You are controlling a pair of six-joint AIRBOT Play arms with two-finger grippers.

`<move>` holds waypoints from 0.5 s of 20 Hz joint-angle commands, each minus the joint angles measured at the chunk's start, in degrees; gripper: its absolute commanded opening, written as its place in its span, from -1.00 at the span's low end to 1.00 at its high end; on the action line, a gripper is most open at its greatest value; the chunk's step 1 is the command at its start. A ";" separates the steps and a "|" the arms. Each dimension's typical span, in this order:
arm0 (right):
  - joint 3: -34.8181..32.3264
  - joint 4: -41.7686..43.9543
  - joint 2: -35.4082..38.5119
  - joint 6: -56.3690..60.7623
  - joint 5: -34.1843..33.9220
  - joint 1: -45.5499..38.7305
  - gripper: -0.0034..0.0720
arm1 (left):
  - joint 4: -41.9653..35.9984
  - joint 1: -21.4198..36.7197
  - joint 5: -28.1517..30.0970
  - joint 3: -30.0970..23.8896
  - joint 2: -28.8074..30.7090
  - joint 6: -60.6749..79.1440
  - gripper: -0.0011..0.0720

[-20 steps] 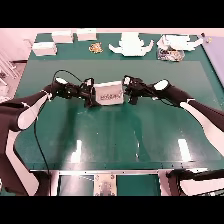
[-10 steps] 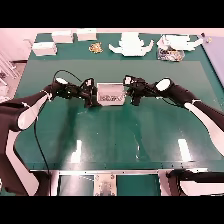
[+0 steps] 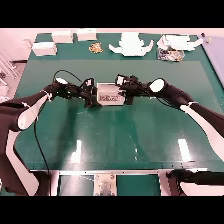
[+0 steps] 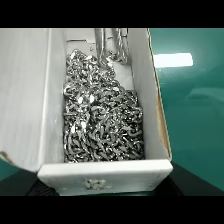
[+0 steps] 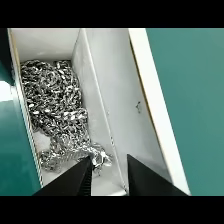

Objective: Fold the box and place the chain.

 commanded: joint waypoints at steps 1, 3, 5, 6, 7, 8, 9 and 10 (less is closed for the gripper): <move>1.29 1.01 -1.18 -0.46 -1.07 0.66 -0.17 | 0.00 0.04 0.02 0.04 0.04 0.00 0.73; 1.75 1.03 -0.13 -0.46 -0.52 0.50 -0.17 | 0.00 0.04 0.00 0.04 0.04 -0.02 0.73; 2.10 1.07 2.08 -0.46 -0.55 0.52 -0.16 | 0.00 0.04 0.02 0.04 0.04 -0.02 0.73; 2.10 1.07 3.78 -0.46 -0.57 0.52 -0.16 | 0.00 0.04 0.00 0.04 0.04 -0.02 0.73; 2.19 1.05 5.35 -0.48 -0.68 0.50 -0.16 | 0.00 0.04 0.02 0.04 0.04 0.00 0.73; 2.69 1.05 6.78 -0.48 -0.74 0.22 -0.16 | 0.00 0.04 0.02 0.04 0.04 0.00 0.73; 3.48 1.05 7.82 -0.48 -0.79 -0.04 -0.17 | 0.00 0.04 0.00 0.04 0.04 -0.02 0.73; 4.48 1.46 8.17 -0.50 -0.76 -0.37 -0.17 | 0.00 0.04 0.00 0.04 0.04 0.00 0.73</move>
